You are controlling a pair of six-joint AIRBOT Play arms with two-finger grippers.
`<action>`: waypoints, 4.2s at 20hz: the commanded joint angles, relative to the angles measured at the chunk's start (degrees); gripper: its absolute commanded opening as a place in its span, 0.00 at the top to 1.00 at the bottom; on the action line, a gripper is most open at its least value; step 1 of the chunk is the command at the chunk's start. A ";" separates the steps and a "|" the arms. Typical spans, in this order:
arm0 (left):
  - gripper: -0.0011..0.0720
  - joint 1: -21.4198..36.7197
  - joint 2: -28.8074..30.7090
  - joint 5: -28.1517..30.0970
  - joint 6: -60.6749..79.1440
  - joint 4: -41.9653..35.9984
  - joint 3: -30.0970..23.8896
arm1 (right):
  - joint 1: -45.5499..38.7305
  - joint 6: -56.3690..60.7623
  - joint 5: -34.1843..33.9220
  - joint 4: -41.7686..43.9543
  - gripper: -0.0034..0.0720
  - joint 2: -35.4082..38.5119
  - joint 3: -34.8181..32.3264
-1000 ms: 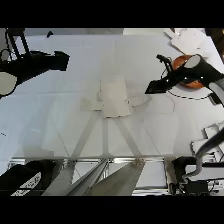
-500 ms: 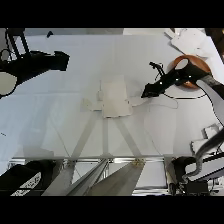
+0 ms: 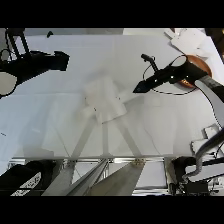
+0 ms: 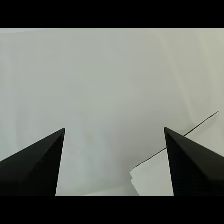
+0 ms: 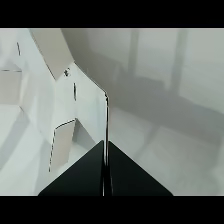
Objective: Fold the box and place the chain.
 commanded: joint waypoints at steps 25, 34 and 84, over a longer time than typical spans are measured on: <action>0.03 -0.02 -0.04 0.02 0.02 0.02 0.02 | 0.20 -7.34 -45.44 9.68 0.94 23.63 -38.91; 0.03 -0.02 -0.04 0.02 0.00 0.02 0.02 | 0.20 -7.32 -45.44 9.68 0.94 23.69 -38.91; 0.14 -2.27 -49.83 -29.46 73.72 -50.53 29.68 | 0.20 -7.32 -45.62 9.68 0.94 23.67 -38.91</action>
